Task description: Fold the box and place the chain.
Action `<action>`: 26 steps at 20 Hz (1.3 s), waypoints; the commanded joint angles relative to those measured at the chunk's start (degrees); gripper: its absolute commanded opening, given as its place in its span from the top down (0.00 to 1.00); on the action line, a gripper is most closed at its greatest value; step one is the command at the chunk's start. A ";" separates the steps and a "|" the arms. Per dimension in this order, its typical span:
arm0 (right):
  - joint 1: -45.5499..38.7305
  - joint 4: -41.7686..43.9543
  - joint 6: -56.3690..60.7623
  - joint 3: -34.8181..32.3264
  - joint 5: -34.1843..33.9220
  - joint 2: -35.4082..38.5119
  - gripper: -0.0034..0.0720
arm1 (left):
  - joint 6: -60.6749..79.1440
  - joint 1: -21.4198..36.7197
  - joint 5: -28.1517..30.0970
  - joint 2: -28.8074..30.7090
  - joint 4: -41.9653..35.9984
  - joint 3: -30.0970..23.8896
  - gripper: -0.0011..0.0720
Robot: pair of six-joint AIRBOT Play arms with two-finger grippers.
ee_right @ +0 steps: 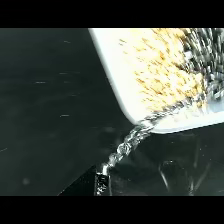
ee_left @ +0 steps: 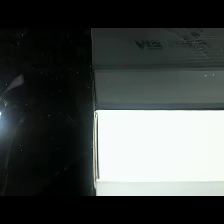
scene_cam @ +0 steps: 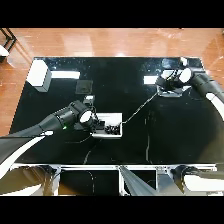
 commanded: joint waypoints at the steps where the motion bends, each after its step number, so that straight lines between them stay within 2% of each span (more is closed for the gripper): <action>1: 0.02 1.90 -9.92 0.79 6.16 10.08 0.92 | 0.00 0.02 0.13 -0.04 0.52 -0.02 0.95; 4: 0.02 3.21 -13.27 0.79 11.85 21.59 0.92 | 0.00 0.02 -0.37 -0.02 1.31 -0.02 0.95; 7: 0.02 11.39 -20.48 0.79 20.09 31.12 0.92 | 0.00 0.02 -1.14 -0.02 1.31 -0.02 0.95; 11: 1.31 23.32 -26.18 0.79 26.73 37.77 0.92 | 0.02 0.02 -1.42 -0.02 1.31 -0.02 0.95; 13: 3.56 25.66 -26.86 0.76 28.57 38.47 0.92 | 0.02 0.02 -1.53 -0.02 1.31 -0.02 0.95; 18: 13.51 29.57 -26.60 0.72 26.10 38.45 0.92 | 0.00 0.02 -1.55 -0.02 1.31 -0.02 0.95; 22: 24.94 30.86 -22.91 0.72 16.85 38.36 0.92 | 0.02 0.02 -1.60 -0.02 1.25 -0.02 0.95; 26: 31.15 30.36 -21.42 0.70 12.41 38.07 0.92 | 0.02 0.02 -1.57 -0.02 1.14 -0.02 0.95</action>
